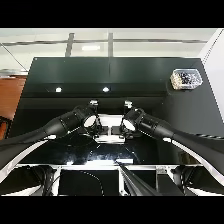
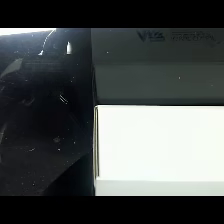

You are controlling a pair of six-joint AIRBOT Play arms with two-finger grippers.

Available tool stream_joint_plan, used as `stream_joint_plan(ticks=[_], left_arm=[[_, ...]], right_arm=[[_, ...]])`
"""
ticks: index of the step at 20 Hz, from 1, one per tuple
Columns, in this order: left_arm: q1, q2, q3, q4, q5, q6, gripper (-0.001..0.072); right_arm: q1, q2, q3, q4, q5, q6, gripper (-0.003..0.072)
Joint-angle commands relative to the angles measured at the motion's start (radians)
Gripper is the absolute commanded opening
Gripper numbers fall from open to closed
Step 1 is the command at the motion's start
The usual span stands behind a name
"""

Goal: Fold the box and place the chain.

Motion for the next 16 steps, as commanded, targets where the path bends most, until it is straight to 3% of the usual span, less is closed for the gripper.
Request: stream_joint_plan(ticks=[1,2,4,9,11,12,16], left_arm=[[0.000,0.000,0.000,0.001,0.001,0.000,0.0032],[0.000,0.000,0.000,0.001,0.001,0.000,0.0032],[0.000,0.000,0.000,0.001,0.001,0.001,0.0032],[0.000,0.000,0.000,0.001,0.000,0.001,0.0032],[0.000,0.000,0.000,0.001,0.000,0.001,0.0032],[0.000,0.000,0.000,0.001,0.000,0.000,0.0032],[0.000,0.000,0.000,0.000,-0.002,0.001,0.0032]], right_arm=[[0.000,0.000,0.001,-0.001,-0.010,0.000,0.0129],[0.000,0.000,0.001,-0.001,-0.011,0.000,0.0128],[0.000,0.000,0.001,-0.001,-0.016,0.000,0.0047],[0.000,0.002,0.002,-0.001,-0.009,0.000,0.0056],[0.000,0.009,0.012,-0.009,0.002,-0.001,0.0288],[0.000,0.020,0.014,-0.016,0.003,-0.005,0.0328],[-0.010,0.108,0.021,-0.020,0.014,-0.063,0.0328]])
